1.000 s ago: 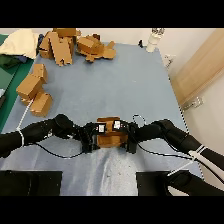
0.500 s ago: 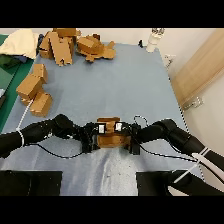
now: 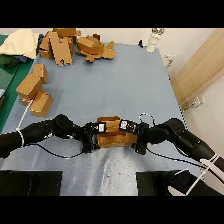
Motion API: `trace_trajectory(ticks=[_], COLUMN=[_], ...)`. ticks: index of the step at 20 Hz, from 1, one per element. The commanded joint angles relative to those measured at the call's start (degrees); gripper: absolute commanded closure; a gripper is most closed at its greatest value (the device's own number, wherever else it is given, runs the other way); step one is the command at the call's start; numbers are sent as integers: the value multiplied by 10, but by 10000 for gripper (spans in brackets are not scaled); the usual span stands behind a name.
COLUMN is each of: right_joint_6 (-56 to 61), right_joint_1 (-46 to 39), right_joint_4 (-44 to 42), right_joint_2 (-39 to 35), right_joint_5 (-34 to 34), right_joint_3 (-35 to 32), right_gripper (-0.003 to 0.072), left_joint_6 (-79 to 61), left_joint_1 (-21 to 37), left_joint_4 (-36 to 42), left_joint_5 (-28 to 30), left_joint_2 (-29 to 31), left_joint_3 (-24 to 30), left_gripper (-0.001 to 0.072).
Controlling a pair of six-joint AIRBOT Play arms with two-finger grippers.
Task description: Fold the box.
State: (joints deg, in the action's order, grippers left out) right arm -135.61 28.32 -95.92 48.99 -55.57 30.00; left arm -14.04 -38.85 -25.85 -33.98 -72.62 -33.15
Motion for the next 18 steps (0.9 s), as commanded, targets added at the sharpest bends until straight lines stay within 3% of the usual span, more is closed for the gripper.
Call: trace_trajectory(ticks=[1,4,9,16,17,18], right_joint_6=[64,64,64,64,76,128], right_joint_1=[0,0,0,0,0,0], right_joint_4=[40,40,40,12,-7,-21], right_joint_2=[-9,-8,-9,-9,-9,-9], right_joint_5=[-7,-7,-6,2,2,-3], right_joint_3=[9,18,19,19,20,22], right_gripper=[81,81,81,93,262,683], left_joint_6=[2,47,142,166,166,166], left_joint_1=[0,0,0,0,0,0], left_joint_4=[-12,-43,-165,-192,-192,-192], left_joint_5=[-1,-3,-38,-56,-56,-56], left_joint_2=[11,33,36,42,42,42], left_joint_3=[0,0,0,-14,-17,-17], left_gripper=[406,406,406,406,407,407])
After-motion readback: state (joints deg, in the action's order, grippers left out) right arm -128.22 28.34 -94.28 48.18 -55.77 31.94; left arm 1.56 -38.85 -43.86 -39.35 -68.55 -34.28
